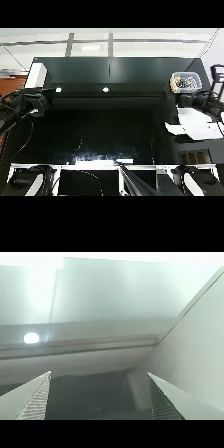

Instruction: Fold the box and place the chain.

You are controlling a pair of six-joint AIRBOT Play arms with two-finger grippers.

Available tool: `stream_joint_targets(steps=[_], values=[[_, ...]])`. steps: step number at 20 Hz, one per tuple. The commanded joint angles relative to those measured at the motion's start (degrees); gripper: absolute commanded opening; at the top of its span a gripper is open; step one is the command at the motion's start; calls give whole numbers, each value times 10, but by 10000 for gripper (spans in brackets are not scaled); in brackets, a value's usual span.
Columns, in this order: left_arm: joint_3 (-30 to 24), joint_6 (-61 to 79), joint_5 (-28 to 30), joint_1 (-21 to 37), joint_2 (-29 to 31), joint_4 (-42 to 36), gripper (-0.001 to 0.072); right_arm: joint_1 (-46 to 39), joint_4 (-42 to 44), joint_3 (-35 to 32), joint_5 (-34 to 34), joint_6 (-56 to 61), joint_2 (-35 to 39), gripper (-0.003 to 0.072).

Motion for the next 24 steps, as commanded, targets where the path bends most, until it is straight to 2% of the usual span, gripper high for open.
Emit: stream_joint_targets(steps=[1,2,4,5,7,10,12,13,14,16,18,20,21,22,24], values=[[0,-22,-8,1,-1,-18,714,-100,-323,24,-9,256,-49,720],[0,-22,-21,0,-2,-18,714,-165,-332,49,-10,261,-76,720],[0,-22,-42,0,-2,-18,714,-312,-270,123,11,260,-154,720],[0,-21,-48,0,-3,-18,714,-384,-215,167,42,242,-198,720],[0,-21,-58,0,-3,-18,712,-501,-99,249,131,134,-286,720],[0,-21,-75,0,-3,-19,711,-615,20,346,267,5,-407,720],[0,-25,-82,0,-3,-23,709,-667,253,396,395,-219,-481,720],[0,-25,-82,0,-3,-36,709,-682,327,422,462,-251,-518,720],[0,-25,-81,0,-3,-37,709,-687,330,446,498,-237,-549,720],[0,-25,-80,0,-3,-33,709,-676,274,483,547,-231,-593,720],[0,-25,-80,0,-3,-33,709,-662,266,484,556,-234,-610,720],[0,-25,-81,0,-3,-33,709,-642,215,484,562,-239,-615,706],[0,-23,-81,0,-3,-32,709,-632,205,484,559,-247,-615,566],[0,-23,-81,0,-3,-28,709,-623,210,484,555,-264,-615,489],[0,-21,-81,0,-3,-28,709,-609,191,484,555,-265,-615,489]])
